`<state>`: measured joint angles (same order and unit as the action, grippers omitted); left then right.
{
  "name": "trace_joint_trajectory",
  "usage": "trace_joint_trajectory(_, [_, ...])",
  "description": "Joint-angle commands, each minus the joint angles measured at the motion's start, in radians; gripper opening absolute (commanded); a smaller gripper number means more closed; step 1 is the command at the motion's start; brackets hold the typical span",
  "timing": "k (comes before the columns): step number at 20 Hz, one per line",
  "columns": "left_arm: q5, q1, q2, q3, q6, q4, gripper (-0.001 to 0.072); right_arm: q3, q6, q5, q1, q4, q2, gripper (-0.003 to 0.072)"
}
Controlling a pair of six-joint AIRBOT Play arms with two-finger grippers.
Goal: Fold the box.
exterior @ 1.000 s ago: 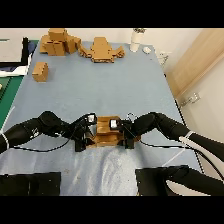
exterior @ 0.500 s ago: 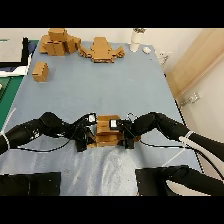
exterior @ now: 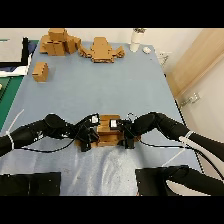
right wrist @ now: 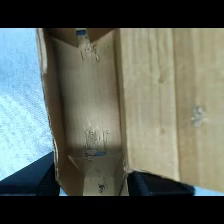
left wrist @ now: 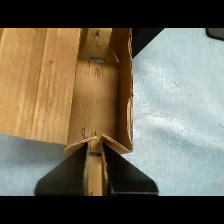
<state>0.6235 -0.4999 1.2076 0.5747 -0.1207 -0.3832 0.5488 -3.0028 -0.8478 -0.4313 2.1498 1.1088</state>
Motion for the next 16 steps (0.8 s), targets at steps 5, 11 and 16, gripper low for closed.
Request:
trace_joint_trajectory(5, [-0.030,-0.012,0.015,0.000,-0.029,0.052,0.0131,0.000,0.000,0.000,0.000,0.001,0.000,0.0522])
trace_joint_trajectory(11, [-0.029,-0.012,0.015,-0.001,-0.029,0.055,0.0501,0.000,0.000,0.001,0.000,0.001,0.000,0.0522])
trace_joint_trajectory(16, [-0.014,-0.012,0.015,-0.002,-0.029,0.063,0.0567,0.000,0.000,0.001,0.000,0.001,0.000,0.0522])
